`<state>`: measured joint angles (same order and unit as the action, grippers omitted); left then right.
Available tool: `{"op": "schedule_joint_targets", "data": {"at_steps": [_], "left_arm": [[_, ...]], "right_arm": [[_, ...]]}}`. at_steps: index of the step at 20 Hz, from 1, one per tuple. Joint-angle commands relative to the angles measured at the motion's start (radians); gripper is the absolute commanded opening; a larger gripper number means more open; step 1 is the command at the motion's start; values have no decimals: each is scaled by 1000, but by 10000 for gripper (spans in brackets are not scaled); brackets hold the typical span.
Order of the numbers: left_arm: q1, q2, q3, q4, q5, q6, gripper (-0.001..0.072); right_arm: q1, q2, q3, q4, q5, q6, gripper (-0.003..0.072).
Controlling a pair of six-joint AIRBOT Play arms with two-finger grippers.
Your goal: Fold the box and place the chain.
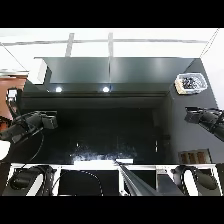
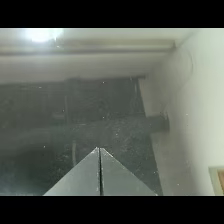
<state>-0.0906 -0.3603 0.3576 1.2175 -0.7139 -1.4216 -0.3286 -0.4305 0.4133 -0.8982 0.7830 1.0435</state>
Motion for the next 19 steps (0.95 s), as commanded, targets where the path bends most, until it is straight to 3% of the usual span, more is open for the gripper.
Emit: {"op": "schedule_joint_targets", "data": {"at_steps": [1,19], "left_arm": [[1,87,-74,5,62,0,23],[0,86,-74,-4,63,0,23]], "right_arm": [[0,-32,-20,-18,-58,-8,1],[0,-32,-20,-12,-50,-8,1]]}}
